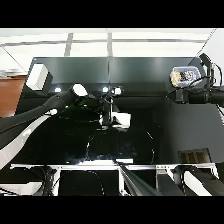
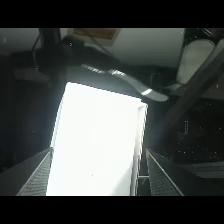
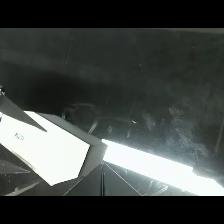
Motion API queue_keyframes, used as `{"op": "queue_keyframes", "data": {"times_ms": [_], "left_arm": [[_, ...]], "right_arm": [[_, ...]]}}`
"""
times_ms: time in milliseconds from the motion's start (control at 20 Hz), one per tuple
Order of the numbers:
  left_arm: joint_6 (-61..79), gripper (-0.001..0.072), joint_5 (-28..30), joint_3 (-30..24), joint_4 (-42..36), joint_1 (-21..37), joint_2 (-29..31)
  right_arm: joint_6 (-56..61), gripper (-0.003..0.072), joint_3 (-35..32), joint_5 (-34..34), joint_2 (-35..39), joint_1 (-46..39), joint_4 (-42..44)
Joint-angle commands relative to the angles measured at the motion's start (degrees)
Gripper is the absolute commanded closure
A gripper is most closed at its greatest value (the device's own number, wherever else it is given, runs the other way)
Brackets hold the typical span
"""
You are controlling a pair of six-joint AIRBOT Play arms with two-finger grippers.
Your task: Fold the box and place the chain.
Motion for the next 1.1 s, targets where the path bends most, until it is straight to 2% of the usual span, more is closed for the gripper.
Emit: {"op": "queue_keyframes", "data": {"times_ms": [0, 300, 600, 850, 1050], "left_arm": [[1.2, 0.0005, -0.5, 0.0, 0.8, 0.0, 0.0], [10.9, 0.0006, -0.4, 0.0, 0.9, 0.0, 0.0], [11.9, 0.0007, -0.1, 0.0, 5.4, 0.0, 0.0], [11.9, 0.0007, 2.4, 0.0, 5.2, -0.4, -0.4], [11.9, 0.0006, 4.7, 0.0, 5.3, -2.8, -1.6]], "right_arm": [[0.0, 0.0673, 0.0, 0.0, 0.0, 0.0, 0.0], [0.0, 0.0673, 0.0, 0.0, 0.0, 0.0, 0.0], [0.0, 0.0673, 0.0, 0.0, 0.0, 0.0, 0.0], [0.0, 0.0673, 0.0, -0.5, 0.0, 0.0, 0.0], [0.0, 0.0673, 0.0, -0.7, 0.0, 0.0, 0.0]]}}
